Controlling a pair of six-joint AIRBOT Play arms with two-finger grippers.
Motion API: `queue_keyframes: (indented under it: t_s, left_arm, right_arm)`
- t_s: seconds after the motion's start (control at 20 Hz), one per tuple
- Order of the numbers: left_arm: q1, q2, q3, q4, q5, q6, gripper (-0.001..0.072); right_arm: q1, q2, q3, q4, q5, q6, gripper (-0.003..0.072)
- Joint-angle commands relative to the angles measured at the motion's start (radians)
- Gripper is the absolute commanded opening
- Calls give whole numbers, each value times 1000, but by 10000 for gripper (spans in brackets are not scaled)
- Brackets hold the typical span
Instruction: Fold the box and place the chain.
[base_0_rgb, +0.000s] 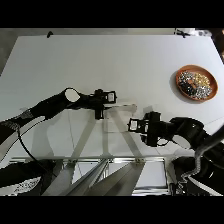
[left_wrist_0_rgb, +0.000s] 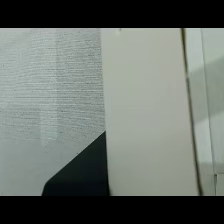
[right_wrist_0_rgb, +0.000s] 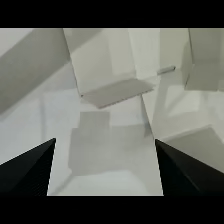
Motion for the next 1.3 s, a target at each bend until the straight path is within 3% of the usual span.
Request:
queue_keyframes:
  t_s: [0.0, 0.2, 0.35, 1.0, 1.25]
  left_arm:
    - [-1, 1, 0, 0, 0, 0, 13]
    - [-1, 1, 0, 0, 0, 0, 13]
    - [-1, 1, 0, 0, 0, 0, 13]
    - [-1, 1, 0, 0, 0, 0, 13]
    - [-1, 1, 0, 0, 0, 0, 13]
  right_arm:
    - [12, -101, -16, -6, -150, -6, 712]
    - [12, -215, -15, -2, -230, -8, 706]
    - [12, -217, -15, 26, -293, -8, 699]
    - [-34, -186, -4, 79, -319, -13, 665]
    - [-171, -168, 41, 264, -289, -335, 666]
